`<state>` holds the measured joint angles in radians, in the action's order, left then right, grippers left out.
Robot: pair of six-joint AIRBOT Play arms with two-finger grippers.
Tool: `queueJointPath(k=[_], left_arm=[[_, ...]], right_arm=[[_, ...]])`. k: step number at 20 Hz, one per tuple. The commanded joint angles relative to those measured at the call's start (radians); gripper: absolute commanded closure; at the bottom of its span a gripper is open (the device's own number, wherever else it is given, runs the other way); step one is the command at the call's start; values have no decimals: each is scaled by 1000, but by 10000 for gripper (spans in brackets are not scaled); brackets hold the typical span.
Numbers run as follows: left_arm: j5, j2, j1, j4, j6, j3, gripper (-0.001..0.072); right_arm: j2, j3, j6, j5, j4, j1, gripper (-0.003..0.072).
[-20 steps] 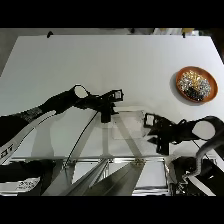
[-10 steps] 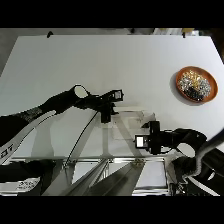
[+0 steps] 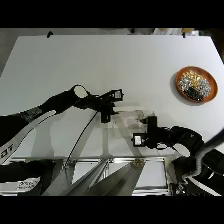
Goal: Fold the box and place the chain.
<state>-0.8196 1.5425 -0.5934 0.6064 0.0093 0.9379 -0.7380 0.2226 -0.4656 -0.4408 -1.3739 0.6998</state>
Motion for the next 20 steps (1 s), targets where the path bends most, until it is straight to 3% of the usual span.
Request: queueJointPath(k=[1,4,7,14,20], left_arm=[[0,0,-1,0,2,0,697],[0,0,0,0,2,0,697],[0,0,-1,0,2,0,697],[0,0,0,0,2,0,697],[0,0,-1,0,2,0,697]], right_arm=[[-6,21,0,12,-6,-40,-1],[-6,71,0,-101,25,-117,0],[-11,105,19,-121,101,-178,-1],[-39,109,368,-147,439,-311,-2],[-179,127,597,-217,642,-427,-3]])
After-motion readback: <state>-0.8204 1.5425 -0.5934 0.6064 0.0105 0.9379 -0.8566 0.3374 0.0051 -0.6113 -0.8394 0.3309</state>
